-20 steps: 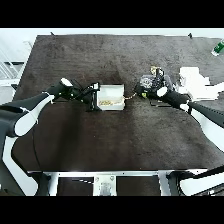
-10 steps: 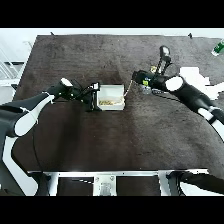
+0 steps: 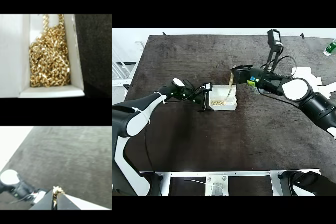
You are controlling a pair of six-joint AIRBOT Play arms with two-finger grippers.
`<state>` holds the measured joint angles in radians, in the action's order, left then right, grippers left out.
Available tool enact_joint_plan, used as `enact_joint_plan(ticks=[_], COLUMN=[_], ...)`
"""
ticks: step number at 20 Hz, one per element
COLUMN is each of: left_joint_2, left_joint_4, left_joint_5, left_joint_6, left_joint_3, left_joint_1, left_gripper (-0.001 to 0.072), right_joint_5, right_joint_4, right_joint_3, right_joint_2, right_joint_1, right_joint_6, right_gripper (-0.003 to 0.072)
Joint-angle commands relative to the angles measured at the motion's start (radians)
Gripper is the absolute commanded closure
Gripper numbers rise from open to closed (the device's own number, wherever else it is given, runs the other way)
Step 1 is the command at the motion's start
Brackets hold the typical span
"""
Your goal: Fold the box and place the chain.
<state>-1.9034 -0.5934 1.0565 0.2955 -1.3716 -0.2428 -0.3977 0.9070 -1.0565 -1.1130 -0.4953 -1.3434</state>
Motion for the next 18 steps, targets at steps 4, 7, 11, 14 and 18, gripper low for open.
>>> enact_joint_plan(ticks=[4,7,11,14,18], left_joint_2=[0.000,0.000,0.000,0.000,0.000], left_joint_4=[0.000,0.000,0.000,0.000,0.000], left_joint_5=[0.000,0.000,0.000,0.000,0.000], left_joint_6=[0.000,0.000,0.000,0.000,0.000], left_joint_3=[0.000,0.000,0.000,0.000,0.000], left_joint_1=[0.000,0.000,0.000,0.000,0.000], left_gripper=[0.0287,0.0287,0.0287,0.0287,0.0287], right_joint_5=[-0.008,-0.009,-0.023,-0.057,-0.085], right_joint_4=[0.002,0.002,0.016,0.137,0.296], right_joint_3=[0.001,0.002,0.015,0.015,0.033], right_joint_2=[-0.091,-0.176,-0.240,-0.211,-0.122], right_joint_1=[-0.045,-0.045,-0.044,-0.019,0.087], right_joint_6=[0.002,0.002,0.003,0.002,0.051], right_gripper=[0.0676,0.0676,0.0207,0.0210,0.0207])
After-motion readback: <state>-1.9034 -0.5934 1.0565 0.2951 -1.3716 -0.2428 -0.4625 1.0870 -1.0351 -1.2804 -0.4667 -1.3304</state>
